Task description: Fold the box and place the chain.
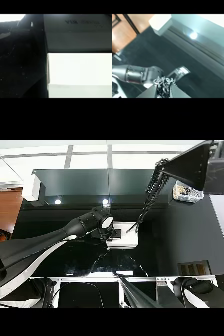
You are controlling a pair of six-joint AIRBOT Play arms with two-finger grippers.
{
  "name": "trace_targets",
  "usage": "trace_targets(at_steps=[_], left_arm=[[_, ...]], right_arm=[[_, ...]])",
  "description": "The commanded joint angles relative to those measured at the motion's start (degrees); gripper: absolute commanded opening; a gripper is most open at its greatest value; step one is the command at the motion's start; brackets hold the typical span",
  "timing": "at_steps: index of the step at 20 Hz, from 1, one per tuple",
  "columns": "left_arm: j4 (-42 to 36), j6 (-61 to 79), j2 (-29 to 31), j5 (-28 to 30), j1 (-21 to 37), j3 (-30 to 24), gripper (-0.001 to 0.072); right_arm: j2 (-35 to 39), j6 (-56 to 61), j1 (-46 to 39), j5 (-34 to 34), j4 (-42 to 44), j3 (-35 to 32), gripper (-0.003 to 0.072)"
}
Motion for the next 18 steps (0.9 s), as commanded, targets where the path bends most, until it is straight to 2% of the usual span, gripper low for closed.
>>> trace_targets(at_steps=[1,15,18], left_arm=[[0.0,0.0,0.0,0.0,0.0,0.0,0.0025],[0.0,0.0,0.0,0.0,0.0,0.0,0.0025],[0.0,0.0,0.0,0.0,0.0,0.0,0.0025]], right_arm=[[0.3,1.5,0.0,3.9,-4.3,1.2,0.0011],[0.3,0.0,0.0,5.7,-0.6,1.9,0.0011],[0.3,-0.5,0.0,5.5,2.8,1.9,0.0011]])
